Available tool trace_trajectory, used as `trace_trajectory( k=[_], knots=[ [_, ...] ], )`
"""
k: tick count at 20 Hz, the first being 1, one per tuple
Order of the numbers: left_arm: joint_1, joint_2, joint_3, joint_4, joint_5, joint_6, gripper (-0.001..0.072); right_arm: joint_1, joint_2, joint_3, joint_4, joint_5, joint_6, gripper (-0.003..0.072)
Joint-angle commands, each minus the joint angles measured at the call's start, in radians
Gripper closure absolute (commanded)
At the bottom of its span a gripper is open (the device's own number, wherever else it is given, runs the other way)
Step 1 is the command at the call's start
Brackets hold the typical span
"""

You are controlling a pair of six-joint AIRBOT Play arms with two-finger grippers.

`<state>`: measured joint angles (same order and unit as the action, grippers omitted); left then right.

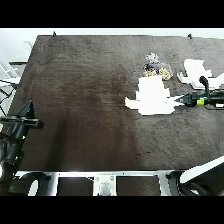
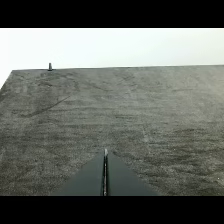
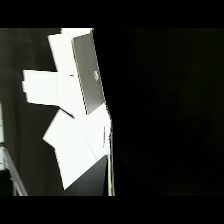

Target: Fold the box and place the chain.

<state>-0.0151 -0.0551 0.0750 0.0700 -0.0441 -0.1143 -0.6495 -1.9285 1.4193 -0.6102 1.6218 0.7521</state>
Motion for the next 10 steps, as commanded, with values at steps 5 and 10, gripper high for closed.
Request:
trace_trajectory(
  k=[5, 10],
  knots=[
    [0.000, 0.001, 0.000, 0.000, 0.000, 0.000, 0.0690, 0.317, 0.311, -0.455, 0.211, -0.312, -0.024, 0.0682],
    [0.000, 0.001, 0.000, 0.000, 0.000, 0.000, 0.0690, 0.604, 0.347, -0.460, 0.248, -0.652, 0.041, 0.0682]
  ],
)
